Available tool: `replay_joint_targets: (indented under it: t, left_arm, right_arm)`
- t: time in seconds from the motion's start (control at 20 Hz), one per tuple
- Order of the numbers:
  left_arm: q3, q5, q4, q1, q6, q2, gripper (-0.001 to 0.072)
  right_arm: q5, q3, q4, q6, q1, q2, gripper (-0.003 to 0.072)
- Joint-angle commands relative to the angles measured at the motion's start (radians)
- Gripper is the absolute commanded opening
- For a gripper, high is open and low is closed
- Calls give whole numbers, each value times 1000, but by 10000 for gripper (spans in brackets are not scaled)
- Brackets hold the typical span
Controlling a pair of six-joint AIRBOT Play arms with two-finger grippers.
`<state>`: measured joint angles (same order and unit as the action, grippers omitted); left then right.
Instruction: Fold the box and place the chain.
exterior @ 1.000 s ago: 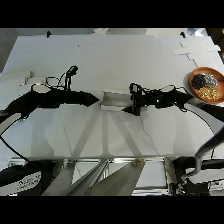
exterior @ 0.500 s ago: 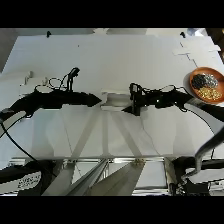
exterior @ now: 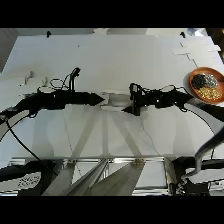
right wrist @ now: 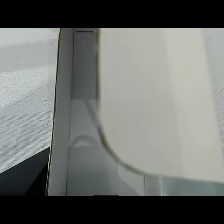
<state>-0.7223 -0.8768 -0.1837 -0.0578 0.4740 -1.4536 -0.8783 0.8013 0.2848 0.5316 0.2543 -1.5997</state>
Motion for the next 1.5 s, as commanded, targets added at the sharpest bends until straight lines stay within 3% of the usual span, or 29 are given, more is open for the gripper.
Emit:
replay_joint_targets:
  t: [0.0, 1.25, 1.35, 1.45]
  left_arm:
    - [0, 7, 4, -29, -3, -5, 512]
    - [-23, 120, -15, -76, 77, -48, 480]
    - [-32, 127, -29, -76, 77, -48, 390]
    - [-40, 137, -117, -83, 133, -48, 388]
  right_arm:
    - [0, 1, 0, 0, 0, 0, 521]
    - [0, 1, 0, 0, 0, 0, 521]
    - [0, 1, 0, 0, 0, 0, 521]
    - [0, 1, 0, 0, 0, 0, 521]
